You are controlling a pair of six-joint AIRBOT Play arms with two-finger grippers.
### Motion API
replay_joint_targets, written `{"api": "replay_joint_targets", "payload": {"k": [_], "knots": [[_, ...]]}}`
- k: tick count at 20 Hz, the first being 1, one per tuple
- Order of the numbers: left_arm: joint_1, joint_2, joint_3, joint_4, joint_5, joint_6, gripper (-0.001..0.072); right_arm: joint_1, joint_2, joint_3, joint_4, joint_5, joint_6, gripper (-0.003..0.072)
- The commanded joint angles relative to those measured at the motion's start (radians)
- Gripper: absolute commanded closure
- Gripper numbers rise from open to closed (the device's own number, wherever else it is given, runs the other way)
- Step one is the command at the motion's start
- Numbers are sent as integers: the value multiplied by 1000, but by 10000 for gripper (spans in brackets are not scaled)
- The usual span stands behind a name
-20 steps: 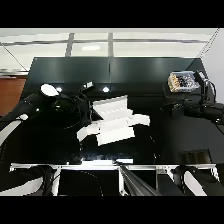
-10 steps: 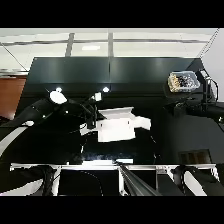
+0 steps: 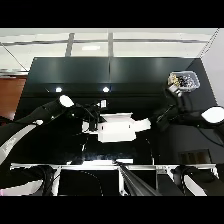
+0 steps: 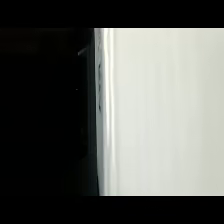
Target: Fold the box and place the chain.
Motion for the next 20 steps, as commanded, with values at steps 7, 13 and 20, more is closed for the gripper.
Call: {"api": "replay_joint_targets", "payload": {"k": [7, 13, 20], "knots": [[-1, -6, 0, 3, 2, 3, 684, 346, -79, -51, -189, -76, -225, 2], [-1, -6, 0, 3, 1, 3, 684, 431, -203, -51, -130, -81, -440, 3], [-1, -6, 0, 3, 1, 3, 684, 496, -208, -48, 13, -274, -460, 2]]}}
